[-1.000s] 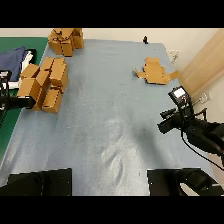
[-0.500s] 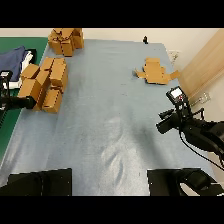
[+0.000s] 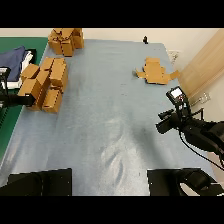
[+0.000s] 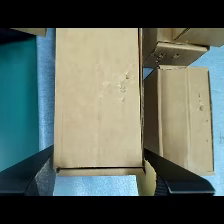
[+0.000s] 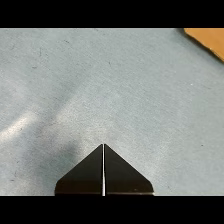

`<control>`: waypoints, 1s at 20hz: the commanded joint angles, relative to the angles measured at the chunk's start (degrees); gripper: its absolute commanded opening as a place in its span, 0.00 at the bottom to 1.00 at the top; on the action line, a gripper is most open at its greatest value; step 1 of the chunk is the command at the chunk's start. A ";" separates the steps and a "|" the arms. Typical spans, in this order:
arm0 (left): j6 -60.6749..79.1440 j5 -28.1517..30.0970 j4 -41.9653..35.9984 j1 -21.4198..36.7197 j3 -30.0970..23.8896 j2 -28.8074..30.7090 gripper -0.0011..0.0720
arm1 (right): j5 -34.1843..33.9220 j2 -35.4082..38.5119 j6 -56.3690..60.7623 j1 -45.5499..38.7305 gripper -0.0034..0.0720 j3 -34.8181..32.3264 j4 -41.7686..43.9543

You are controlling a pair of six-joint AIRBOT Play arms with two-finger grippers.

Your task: Fold the box.

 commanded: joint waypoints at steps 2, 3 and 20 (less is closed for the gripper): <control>0.02 -0.74 0.11 0.00 0.70 0.04 0.96 | 0.00 -0.04 0.00 0.00 0.05 -0.02 0.24; 0.02 -1.29 0.13 0.00 1.01 0.04 0.96 | 0.00 -0.04 0.00 0.02 0.05 -0.02 0.24; 2.34 -29.09 -4.90 -7.72 19.96 6.14 0.04 | 3.96 -4.04 -0.76 0.02 0.05 3.72 17.05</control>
